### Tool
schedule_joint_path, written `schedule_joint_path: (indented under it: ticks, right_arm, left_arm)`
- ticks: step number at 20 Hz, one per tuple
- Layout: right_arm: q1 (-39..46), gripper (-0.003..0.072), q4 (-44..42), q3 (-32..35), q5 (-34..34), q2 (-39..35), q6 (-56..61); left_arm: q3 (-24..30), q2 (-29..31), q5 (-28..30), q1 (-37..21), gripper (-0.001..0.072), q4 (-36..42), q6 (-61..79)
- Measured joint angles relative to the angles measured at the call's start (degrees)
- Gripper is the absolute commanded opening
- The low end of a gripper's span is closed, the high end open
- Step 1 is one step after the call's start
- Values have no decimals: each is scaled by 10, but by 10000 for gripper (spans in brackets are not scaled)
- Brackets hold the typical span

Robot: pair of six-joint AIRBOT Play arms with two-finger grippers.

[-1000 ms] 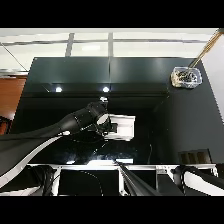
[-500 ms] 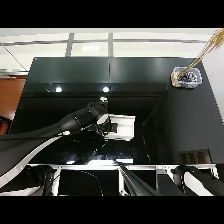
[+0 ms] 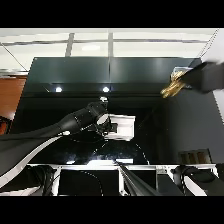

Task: Fold the box and place the chain.

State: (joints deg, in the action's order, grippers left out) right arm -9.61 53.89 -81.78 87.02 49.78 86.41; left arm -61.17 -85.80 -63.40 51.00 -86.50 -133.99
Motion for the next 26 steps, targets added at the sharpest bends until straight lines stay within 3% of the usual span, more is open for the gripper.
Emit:
schedule_joint_path:
  ticks: [4, 9, 15, 16, 17, 18, 20, 23, 26]
  right_arm:
    - [-93, 9, -15, 120, -43, -8, 7]
    - [-162, 9, -44, 259, -156, -9, 21]
    - [-193, 21, -65, 348, -256, 12, 30]
    - [-197, 68, -65, 354, -263, 20, 30]
    - [-200, 294, -61, 358, -270, 27, 31]
    - [-202, 379, -60, 361, -281, 32, 32]
    - [-195, 379, -56, 362, -290, 40, 31]
    - [-139, 377, -32, 340, -249, 35, 19]
    - [-32, 378, 64, 327, -228, 24, 13]
  left_arm:
    - [0, 0, 2, 0, 31, 0, 0]
    - [0, 0, 2, 0, 31, 0, 0]
    - [0, 0, 2, 0, 31, 0, 0]
    - [0, 0, 2, 0, 31, 0, 0]
    - [0, 0, 2, 0, 31, 0, 0]
    - [0, 0, 2, 0, 31, 0, 0]
    - [0, 0, 2, 0, 31, 0, 0]
    - [0, 0, 2, 0, 31, 0, 0]
    - [0, 0, 2, 0, 31, 0, 0]
